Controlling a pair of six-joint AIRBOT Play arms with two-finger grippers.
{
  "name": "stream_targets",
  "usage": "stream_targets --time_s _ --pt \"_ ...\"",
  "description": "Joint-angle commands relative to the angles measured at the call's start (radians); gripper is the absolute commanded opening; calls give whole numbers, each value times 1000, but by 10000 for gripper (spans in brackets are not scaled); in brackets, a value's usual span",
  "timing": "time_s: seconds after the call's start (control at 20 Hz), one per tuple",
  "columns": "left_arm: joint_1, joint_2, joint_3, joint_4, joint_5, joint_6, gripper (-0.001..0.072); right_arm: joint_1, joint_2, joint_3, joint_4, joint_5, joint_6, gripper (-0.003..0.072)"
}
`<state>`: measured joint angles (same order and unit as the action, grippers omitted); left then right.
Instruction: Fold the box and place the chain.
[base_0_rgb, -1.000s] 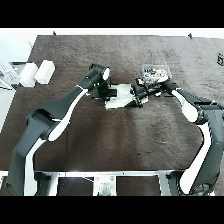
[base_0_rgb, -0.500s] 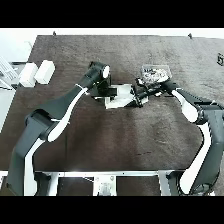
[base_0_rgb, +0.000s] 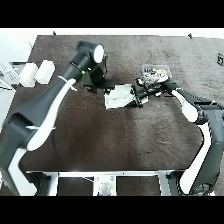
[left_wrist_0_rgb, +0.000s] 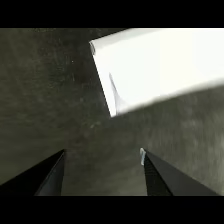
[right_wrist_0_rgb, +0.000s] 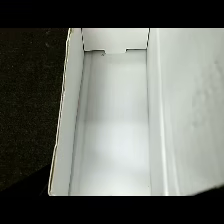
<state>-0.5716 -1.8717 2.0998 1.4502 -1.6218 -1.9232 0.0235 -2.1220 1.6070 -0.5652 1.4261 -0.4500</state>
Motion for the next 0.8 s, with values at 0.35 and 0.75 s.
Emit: stream_targets --time_s 0.35,0.75 --pt "200 176 -363 -178 261 930 541 1 1 1 0 0 0 378" --pt "351 176 -715 -756 529 1816 720 1 1 1 0 0 0 378"
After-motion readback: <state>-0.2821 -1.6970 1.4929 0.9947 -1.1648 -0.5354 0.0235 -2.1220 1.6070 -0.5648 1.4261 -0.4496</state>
